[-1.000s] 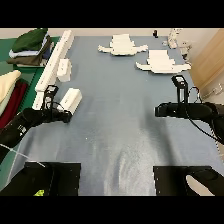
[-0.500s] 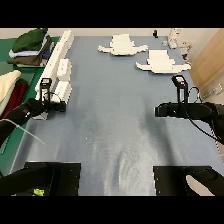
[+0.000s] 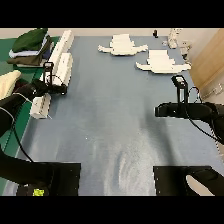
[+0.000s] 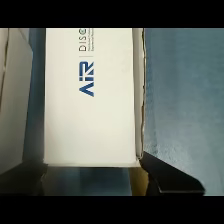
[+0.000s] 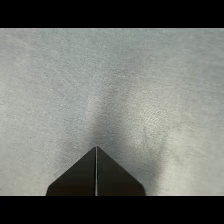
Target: Fold the box.
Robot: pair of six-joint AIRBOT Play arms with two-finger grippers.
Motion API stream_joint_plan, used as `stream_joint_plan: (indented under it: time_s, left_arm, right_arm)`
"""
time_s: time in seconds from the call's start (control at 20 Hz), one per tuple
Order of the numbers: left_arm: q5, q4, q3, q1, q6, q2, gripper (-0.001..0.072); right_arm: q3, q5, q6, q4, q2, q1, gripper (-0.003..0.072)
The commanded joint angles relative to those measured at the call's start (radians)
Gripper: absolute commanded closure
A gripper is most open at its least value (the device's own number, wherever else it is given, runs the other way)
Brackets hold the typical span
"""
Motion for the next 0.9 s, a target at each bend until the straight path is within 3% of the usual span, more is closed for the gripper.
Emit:
stream_joint_plan:
  time_s: [0.0,0.25,0.85]
  left_arm:
    - [-0.024,0.001,0.138,-0.001,0.004,-0.099,0.0198]
    - [-0.063,0.008,0.238,-0.001,0.008,-0.183,0.0198]
    - [-0.055,0.018,0.244,-0.001,0.029,-0.199,0.0198]
  right_arm:
    - [0.0,0.0,0.0,0.0,0.001,0.0,0.068]
    - [0.0,0.0,0.0,0.0,0.001,0.001,0.068]
    - [0.0,0.0,0.0,0.0,0.001,0.001,0.068]
